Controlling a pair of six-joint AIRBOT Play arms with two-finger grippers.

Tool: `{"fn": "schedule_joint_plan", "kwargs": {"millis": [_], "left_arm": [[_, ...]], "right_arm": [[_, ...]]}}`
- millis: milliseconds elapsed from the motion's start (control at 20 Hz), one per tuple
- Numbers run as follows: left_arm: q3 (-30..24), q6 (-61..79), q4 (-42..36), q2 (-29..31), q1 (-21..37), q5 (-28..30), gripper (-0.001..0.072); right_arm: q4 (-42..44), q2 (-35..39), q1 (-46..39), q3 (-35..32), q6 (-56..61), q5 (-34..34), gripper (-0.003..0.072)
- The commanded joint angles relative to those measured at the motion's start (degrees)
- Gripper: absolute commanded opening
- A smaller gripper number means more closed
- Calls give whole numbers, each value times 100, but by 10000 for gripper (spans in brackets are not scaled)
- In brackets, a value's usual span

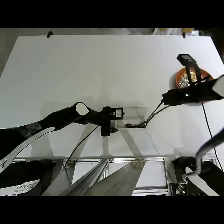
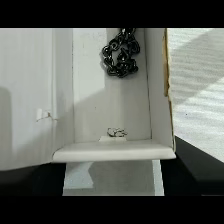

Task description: Fold the box and place the chain.

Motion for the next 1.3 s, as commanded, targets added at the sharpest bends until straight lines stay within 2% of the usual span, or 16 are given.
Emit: {"fn": "schedule_joint_plan", "kwargs": {"millis": [0, 300, 600, 750, 1000, 1250], "left_arm": [[0, 0, 2, 2, -4, 0, 208], [2, 0, 2, 2, -4, 0, 208], [0, 0, 2, 2, -4, 2, 208], [0, 0, 2, 2, -4, 2, 208], [0, 0, 2, 2, -4, 0, 208], [0, 0, 2, 2, -4, 0, 208]], "right_arm": [[1102, 551, 2, 4, -372, 385, 11], [2839, 691, 2, 4, -935, 428, 11], [3412, 691, 133, 4, -1272, 284, 12], [3093, 656, 551, 4, -1263, -15, 12], [1482, 264, 1014, -4, -997, -197, 12], [1255, -516, 1628, -232, -1097, -420, 12]]}}
